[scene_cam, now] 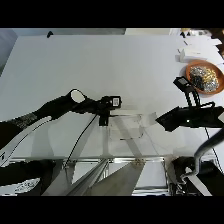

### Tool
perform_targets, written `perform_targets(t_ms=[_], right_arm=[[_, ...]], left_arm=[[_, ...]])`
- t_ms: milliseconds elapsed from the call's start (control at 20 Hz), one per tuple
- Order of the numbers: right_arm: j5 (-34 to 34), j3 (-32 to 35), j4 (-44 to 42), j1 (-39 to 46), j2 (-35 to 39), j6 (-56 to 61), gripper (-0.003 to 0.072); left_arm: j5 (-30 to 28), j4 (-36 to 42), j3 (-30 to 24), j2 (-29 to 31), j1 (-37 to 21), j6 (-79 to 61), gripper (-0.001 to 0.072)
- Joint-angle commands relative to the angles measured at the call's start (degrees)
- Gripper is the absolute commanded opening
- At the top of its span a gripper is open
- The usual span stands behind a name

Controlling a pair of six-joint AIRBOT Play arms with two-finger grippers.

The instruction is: Fold the box and place the chain.

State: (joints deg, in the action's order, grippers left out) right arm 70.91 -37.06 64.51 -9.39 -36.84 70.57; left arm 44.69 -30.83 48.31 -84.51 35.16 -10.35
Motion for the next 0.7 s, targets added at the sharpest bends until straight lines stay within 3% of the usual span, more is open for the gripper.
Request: perform_targets(t_ms=[0,200,650], right_arm=[[0.0,-0.04,0.0,-0.07,0.04,-0.11,0.0364],[-0.04,-0.04,0.02,-0.07,0.04,-0.11,0.0364],[-0.02,-0.04,0.15,-0.07,0.04,-0.11,0.0364]], left_arm=[[1.81,-0.07,0.02,-0.04,-0.04,-0.24,0.0005],[5.29,-0.09,0.02,-0.07,-0.04,-2.71,0.0004],[1.46,-0.04,0.02,-0.07,-0.04,-5.29,0.0006]])
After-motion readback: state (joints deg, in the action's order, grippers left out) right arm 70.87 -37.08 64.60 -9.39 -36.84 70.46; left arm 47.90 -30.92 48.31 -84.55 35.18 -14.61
